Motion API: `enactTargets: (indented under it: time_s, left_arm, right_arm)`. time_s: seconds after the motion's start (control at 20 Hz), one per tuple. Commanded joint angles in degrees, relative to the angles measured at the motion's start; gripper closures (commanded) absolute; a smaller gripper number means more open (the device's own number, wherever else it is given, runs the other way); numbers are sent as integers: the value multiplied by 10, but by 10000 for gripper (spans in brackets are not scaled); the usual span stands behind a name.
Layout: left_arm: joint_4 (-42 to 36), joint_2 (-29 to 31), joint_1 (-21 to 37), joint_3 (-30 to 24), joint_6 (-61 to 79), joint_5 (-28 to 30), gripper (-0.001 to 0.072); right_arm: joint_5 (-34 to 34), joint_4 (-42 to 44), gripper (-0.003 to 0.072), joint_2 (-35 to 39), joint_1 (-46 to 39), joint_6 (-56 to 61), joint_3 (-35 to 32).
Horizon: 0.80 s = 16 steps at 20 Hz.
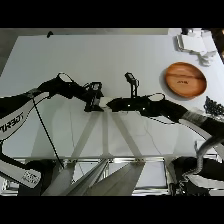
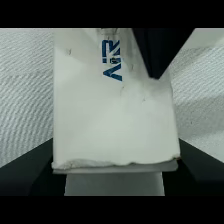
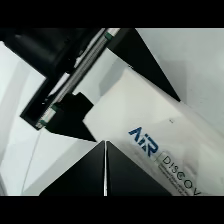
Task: Fold the box and place the chain.
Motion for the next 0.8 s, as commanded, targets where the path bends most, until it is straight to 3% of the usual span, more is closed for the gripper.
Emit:
enactTargets:
  time_s: [0.0, 0.2, 0.55, 0.75]
  left_arm:
    - [0, 0, 0, 0, 0, 0, 450]
    - [0, 0, 0, 0, 0, 0, 450]
    - [0, 0, 0, 0, 0, 0, 450]
    - [0, 0, 0, 0, 0, 0, 450]
  right_arm:
    - [-9, -2, 679, -33, 10, 9, -1]
    - [-6, -3, 680, -9, 10, 8, 0]
    - [-76, -29, 679, 162, 10, 9, 0]
    - [-165, -133, 679, 261, 9, 11, 0]
